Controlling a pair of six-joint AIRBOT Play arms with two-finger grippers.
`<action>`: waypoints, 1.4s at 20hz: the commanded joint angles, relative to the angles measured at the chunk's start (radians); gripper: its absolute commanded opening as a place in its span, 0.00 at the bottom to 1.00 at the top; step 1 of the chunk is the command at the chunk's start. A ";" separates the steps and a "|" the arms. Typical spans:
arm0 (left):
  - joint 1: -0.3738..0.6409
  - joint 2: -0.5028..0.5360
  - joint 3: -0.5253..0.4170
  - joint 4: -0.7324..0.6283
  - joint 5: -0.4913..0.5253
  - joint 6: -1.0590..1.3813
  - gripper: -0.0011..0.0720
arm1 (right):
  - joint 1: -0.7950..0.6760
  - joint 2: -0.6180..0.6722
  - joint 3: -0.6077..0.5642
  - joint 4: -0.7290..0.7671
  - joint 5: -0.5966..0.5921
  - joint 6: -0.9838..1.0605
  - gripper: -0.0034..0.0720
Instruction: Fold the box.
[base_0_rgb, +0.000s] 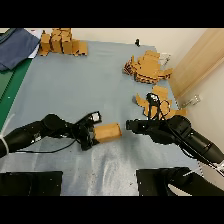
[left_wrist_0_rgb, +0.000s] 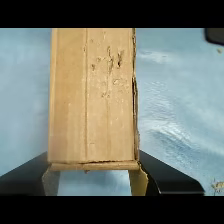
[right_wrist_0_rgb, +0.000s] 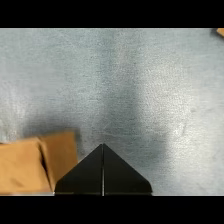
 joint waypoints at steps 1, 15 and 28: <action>0.151 0.078 0.002 0.228 0.082 -0.404 0.60 | -0.001 0.000 0.001 0.000 0.002 0.008 0.05; 0.792 -0.491 0.680 0.290 0.148 -0.645 0.60 | -0.001 -0.001 0.001 0.003 0.049 0.011 0.05; 0.828 -0.991 1.341 0.681 -0.025 -1.079 0.68 | -0.001 -0.001 0.001 0.005 0.050 0.034 0.05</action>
